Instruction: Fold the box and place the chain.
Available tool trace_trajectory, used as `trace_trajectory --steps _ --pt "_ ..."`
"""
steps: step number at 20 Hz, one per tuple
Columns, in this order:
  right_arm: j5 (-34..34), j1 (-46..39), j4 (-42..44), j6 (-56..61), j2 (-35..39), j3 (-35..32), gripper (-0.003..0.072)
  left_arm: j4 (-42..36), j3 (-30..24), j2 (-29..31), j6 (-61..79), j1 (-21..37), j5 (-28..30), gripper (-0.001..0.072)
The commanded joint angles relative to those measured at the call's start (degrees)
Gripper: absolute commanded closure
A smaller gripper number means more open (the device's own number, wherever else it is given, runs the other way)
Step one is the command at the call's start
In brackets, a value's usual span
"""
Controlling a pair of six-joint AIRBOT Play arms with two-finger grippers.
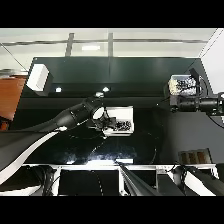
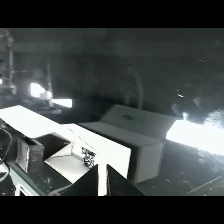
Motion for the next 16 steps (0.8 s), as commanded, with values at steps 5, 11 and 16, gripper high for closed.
trace_trajectory --steps 5,11,16 --pt "0.6 -1.0 -1.7 0.0 0.1 0.0 0.0626 1.2 0.0 0.0 -2.4 0.2 -2.3 0.0656" --pt "0.2 -1.0 -2.0 0.0 0.1 0.0 0.0625 1.0 3.0 1.8 7.5 3.7 -11.9 -0.0003" --pt "-2.4 -1.0 -2.2 0.0 0.1 0.0 0.0625 2.6 6.6 12.2 32.6 5.1 -21.6 -0.0003"
